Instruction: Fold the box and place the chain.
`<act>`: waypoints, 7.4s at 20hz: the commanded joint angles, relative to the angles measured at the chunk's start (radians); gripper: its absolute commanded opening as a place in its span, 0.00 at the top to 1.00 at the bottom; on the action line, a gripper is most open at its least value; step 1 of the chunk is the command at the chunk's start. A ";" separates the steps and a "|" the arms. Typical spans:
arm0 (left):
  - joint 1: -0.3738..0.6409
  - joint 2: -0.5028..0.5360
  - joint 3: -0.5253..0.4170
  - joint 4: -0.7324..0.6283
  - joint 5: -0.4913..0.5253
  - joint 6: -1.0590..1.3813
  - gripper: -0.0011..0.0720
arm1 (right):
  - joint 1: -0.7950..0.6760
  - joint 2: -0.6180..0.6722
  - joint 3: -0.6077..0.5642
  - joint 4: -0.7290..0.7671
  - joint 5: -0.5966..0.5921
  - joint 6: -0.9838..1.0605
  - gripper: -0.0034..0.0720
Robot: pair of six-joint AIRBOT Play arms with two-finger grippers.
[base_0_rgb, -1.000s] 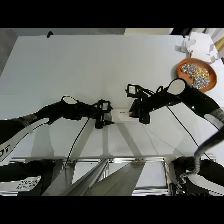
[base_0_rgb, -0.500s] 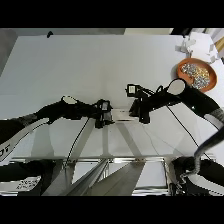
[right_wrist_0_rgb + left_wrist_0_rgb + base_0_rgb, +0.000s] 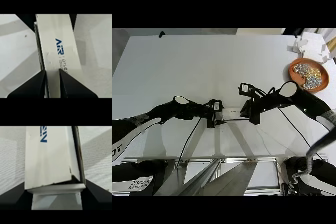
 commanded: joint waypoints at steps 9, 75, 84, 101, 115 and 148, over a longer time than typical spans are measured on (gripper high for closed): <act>-0.001 0.000 0.000 0.001 -0.003 0.002 0.70 | 0.031 0.000 -0.027 0.014 -0.003 -0.007 0.64; -0.001 0.000 0.000 0.001 -0.010 0.002 0.70 | -0.149 0.445 -0.173 -0.420 0.270 0.842 0.94; -0.001 0.000 0.000 0.001 -0.010 0.002 0.70 | -0.323 0.443 -0.192 -0.722 0.263 1.389 0.94; 0.001 0.002 0.000 0.001 -0.008 0.003 0.83 | -0.324 0.444 -0.192 -0.692 0.266 1.421 0.94; 0.215 0.555 0.000 0.034 0.317 -0.560 0.98 | -0.324 0.444 -0.192 -0.692 0.266 1.421 0.94; 1.007 0.418 -0.032 1.195 -0.103 -1.565 0.35 | -0.324 0.444 -0.192 -0.692 0.266 1.421 0.94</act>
